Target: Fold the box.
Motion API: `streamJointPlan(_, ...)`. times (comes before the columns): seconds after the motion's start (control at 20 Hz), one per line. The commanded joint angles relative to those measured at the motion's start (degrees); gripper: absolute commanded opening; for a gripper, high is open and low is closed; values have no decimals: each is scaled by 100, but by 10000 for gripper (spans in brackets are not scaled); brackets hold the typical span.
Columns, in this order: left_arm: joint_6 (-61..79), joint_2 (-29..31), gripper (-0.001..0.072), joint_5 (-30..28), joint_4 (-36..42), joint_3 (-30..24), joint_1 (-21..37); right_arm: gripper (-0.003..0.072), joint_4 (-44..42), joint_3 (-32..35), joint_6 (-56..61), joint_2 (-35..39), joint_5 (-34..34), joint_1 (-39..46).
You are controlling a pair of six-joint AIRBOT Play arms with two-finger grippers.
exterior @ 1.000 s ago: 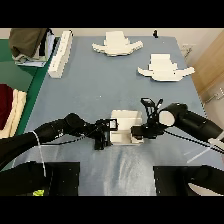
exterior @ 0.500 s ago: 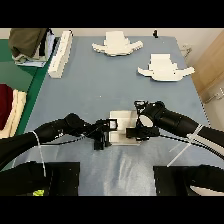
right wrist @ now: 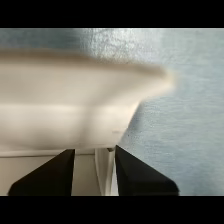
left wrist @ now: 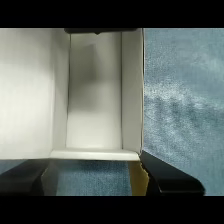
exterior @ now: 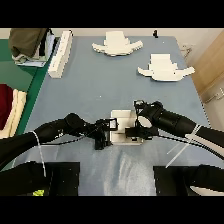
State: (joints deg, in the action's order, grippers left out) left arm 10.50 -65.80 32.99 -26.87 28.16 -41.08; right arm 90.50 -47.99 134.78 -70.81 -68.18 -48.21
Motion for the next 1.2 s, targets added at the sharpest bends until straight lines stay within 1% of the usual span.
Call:
streamJointPlan(0.0,0,2,430,9,-15,-2,-2,370,-31,-15,20,57,-57,-4)
streamJointPlan(0.1,0,2,430,9,-15,-2,-2,369,-46,-120,17,190,-240,0)
streamJointPlan(0.2,-2,2,429,9,-15,-2,-2,370,11,-391,20,450,-581,2)
streamJointPlan(0.35,-2,2,430,9,-15,-2,-2,369,321,-763,22,1073,-944,13)
streamJointPlan(0.4,0,2,430,9,-15,-2,-2,354,450,-772,20,1311,-1010,162)
streamJointPlan(0.45,0,2,429,9,-15,-2,-2,246,540,-769,17,1464,-1141,407)
streamJointPlan(0.5,0,2,430,9,-15,-2,-2,194,616,-756,-151,1554,-1235,756)
streamJointPlan(0.55,-2,2,430,9,-15,-2,-2,80,597,-710,-490,1587,-1231,1237)
streamJointPlan(0.6,-2,2,430,9,-15,-2,-2,15,470,-656,-896,1545,-1126,1784)
streamJointPlan(0.65,-2,2,430,9,-15,-2,-2,5,175,-595,-1373,1443,-920,2317)
streamJointPlan(0.75,-2,2,430,9,-15,-2,-2,0,-1110,-551,-2717,979,-411,3451)
streamJointPlan(0.8,-2,2,430,11,-15,-2,-2,0,-2079,-551,-3519,614,-258,3993)
streamJointPlan(0.9,0,2,430,7,-15,-2,-2,1,-4142,-551,-4920,-240,-352,4800)
streamJointPlan(1.0,0,2,430,9,-15,-2,-2,1,-5921,-553,-6065,-1043,-673,5152)
streamJointPlan(1.05,0,2,430,9,-15,-2,-2,1,-6548,-568,-6505,-1325,-835,5165)
streamJointPlan(1.1,0,2,430,11,-15,-2,-2,1,-6966,-603,-6832,-1550,-1014,5117)
streamJointPlan(1.15,-2,2,430,13,-15,-2,-2,2,-7042,-660,-6946,-1674,-1141,5014)
